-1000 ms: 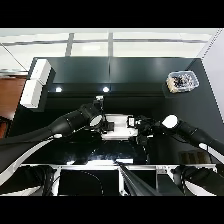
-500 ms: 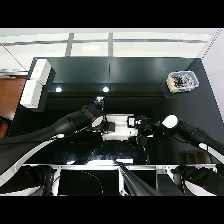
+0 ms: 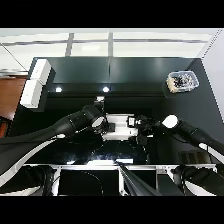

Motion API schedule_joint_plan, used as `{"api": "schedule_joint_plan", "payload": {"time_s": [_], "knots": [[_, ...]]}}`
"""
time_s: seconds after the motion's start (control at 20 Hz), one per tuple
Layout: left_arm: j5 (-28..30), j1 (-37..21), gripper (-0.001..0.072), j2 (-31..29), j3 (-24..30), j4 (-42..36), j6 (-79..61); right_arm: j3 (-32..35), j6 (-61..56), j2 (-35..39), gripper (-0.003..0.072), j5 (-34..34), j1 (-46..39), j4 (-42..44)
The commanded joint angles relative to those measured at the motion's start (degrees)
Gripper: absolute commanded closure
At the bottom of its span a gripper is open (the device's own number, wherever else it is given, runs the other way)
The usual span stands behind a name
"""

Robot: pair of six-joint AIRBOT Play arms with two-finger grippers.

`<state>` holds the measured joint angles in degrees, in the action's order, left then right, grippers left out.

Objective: Fold the box and place the chain.

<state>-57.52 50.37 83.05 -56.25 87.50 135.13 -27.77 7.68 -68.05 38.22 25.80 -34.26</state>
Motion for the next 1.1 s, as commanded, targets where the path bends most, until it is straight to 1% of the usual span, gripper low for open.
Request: {"api": "schedule_joint_plan", "payload": {"time_s": [0.0, 0.05, 0.3, 0.35, 0.4, 0.55, 0.65, 0.7, 0.75, 0.8, 0.95, 1.05], "knots": [[0.24, 0.02, 0.0325, 0.00, -0.04, -1.05, 0.15, 0.00, -0.20, -0.02, 0.0423, 0.09, 0.02, 0.15], [0.00, 0.02, 0.0302, 0.00, -0.04, -1.03, 0.15, 0.00, -0.20, -0.02, 0.0422, 0.09, 0.02, 0.15], [0.04, 0.00, 0.0304, 0.00, -0.04, -0.98, 0.15, 0.00, -0.20, -0.02, 0.0422, 0.09, 0.02, 0.15], [0.11, 0.00, 0.0338, 0.00, -0.04, -0.98, 0.15, 0.00, -0.20, -0.02, 0.0422, 0.09, 0.02, 0.15], [0.50, 0.00, 0.0441, 0.00, -0.04, -0.98, 0.13, 0.00, -0.20, -0.02, 0.0422, 0.09, 0.02, 0.15], [2.12, 0.00, 0.0679, 0.00, -0.04, -0.98, 0.00, 0.00, -0.17, -0.02, 0.0422, 0.09, 0.02, 0.13], [2.67, 0.00, 0.0680, 0.00, -0.04, -0.96, -0.15, 0.00, -0.22, 0.07, 0.0421, 0.24, 0.02, 0.15], [2.60, 0.00, 0.0680, 0.00, -0.04, -0.98, -0.76, 0.00, -0.94, 0.46, 0.0391, 0.52, 0.02, 0.15], [2.29, 0.00, 0.0681, 0.00, -0.04, -1.01, -1.29, -0.02, -2.78, 1.38, 0.0092, 0.55, 0.02, 0.02], [1.70, 0.00, 0.0680, 0.00, -0.04, -0.98, -1.29, -0.02, -3.93, 2.67, -0.0016, 0.55, 0.00, -0.72], [1.36, 0.00, 0.0681, 0.00, -0.04, -0.96, -1.38, -0.02, -4.57, 7.48, -0.0014, 1.40, -0.02, -6.01], [0.98, 0.00, 0.0681, 0.00, -0.04, -0.98, -2.05, -0.02, -4.57, 8.74, -0.0014, 4.24, -0.02, -11.13]]}}
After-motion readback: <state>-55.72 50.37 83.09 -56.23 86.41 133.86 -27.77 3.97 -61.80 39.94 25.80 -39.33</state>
